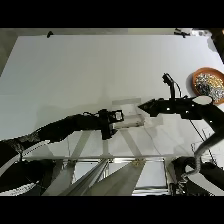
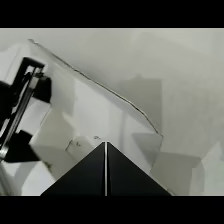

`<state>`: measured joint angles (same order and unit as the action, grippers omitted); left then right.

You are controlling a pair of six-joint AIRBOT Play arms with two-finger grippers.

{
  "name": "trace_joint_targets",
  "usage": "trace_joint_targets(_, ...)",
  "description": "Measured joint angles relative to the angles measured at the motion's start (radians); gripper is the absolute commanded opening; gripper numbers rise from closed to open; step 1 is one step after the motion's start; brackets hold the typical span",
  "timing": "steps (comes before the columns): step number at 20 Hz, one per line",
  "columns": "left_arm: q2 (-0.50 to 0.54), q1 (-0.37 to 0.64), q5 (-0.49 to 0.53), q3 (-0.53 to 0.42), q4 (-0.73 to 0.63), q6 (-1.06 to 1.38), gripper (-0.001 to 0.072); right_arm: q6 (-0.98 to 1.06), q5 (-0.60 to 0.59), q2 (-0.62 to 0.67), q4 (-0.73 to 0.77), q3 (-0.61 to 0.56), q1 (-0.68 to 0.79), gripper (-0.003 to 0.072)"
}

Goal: Fold the box and place the chain.

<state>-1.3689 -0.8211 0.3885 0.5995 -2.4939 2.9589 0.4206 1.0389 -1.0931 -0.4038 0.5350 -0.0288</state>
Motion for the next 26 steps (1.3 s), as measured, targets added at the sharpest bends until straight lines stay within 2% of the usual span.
trace_joint_targets(4, 0.000, 0.000, 0.000, 0.000, 0.000, 0.000, 0.0257, 0.066, 0.114, 0.049, -0.220, 0.047, 0.000, 0.0013)
trace_joint_targets(9, 0.000, 0.000, 0.000, 0.000, 0.000, 0.000, 0.0257, -0.065, 0.157, 0.069, -0.546, 0.061, 0.000, 0.0018)
trace_joint_targets(10, 0.000, 0.000, 0.000, 0.000, 0.000, 0.000, 0.0257, -0.107, 0.140, 0.069, -0.581, 0.063, -0.001, 0.0113)
trace_joint_targets(11, 0.000, 0.000, 0.000, 0.000, 0.000, 0.000, 0.0257, -0.156, 0.118, 0.069, -0.604, 0.063, -0.001, 0.0267)
trace_joint_targets(12, 0.000, 0.000, 0.000, 0.000, 0.000, 0.000, 0.0257, -0.217, 0.090, 0.067, -0.627, 0.063, -0.001, 0.0291)
trace_joint_targets(13, 0.000, 0.000, 0.000, 0.000, 0.000, 0.000, 0.0257, -0.282, 0.074, 0.063, -0.640, 0.064, -0.002, 0.0286)
trace_joint_targets(15, 0.000, 0.000, 0.000, 0.000, 0.000, 0.000, 0.0257, -0.402, 0.052, 0.049, -0.652, 0.064, -0.014, 0.0159)
trace_joint_targets(19, 0.000, 0.000, 0.000, 0.000, 0.000, 0.000, 0.0257, -0.555, 0.018, 0.000, -0.648, 0.064, -0.087, 0.0158)
trace_joint_targets(26, 0.000, 0.000, 0.000, 0.000, 0.000, 0.000, 0.0257, -0.625, -0.059, -0.083, -0.606, 0.064, -0.182, 0.0158)
